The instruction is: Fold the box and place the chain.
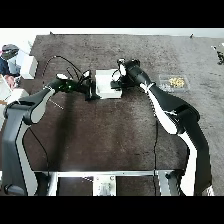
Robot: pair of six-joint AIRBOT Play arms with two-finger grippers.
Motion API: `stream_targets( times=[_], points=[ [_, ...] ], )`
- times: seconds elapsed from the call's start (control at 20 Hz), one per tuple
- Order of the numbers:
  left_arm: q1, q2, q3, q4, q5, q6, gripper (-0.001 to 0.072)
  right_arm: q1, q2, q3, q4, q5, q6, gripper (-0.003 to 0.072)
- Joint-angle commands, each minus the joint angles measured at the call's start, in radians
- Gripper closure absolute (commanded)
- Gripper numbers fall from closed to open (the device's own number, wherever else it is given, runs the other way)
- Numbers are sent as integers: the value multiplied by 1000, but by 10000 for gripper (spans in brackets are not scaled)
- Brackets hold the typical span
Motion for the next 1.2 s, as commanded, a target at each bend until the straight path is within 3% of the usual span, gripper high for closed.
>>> stream_targets(
  times=[0.0, 0.05, 0.1, 0.15, 0.55, 0.65, 0.85, 1.15],
  points=[
    [0, 1, 0, 0, 1, -3, 226, 0, 13, 0, 6, 14, -7, 327],
    [0, 1, 0, 0, 1, -3, 226, 0, 19, 0, 9, 17, -13, 292],
    [0, 1, 0, 0, 1, -3, 226, 0, 28, 0, 13, 21, -38, 169],
    [0, 1, 0, 0, 1, -3, 227, 0, 40, 0, 26, 22, -77, 129],
    [0, 1, 0, 0, 2, -3, 226, -106, 266, 0, 35, 18, -390, 137],
    [0, 1, 0, 0, 2, -3, 226, -190, 317, -6, 35, 14, -422, 451],
    [0, 1, 0, 0, 1, -3, 226, -406, 352, -74, 40, 60, -423, 437],
    [0, 1, 0, 0, 2, -3, 227, -608, 284, -184, 212, 50, -513, 465]
  ],
)
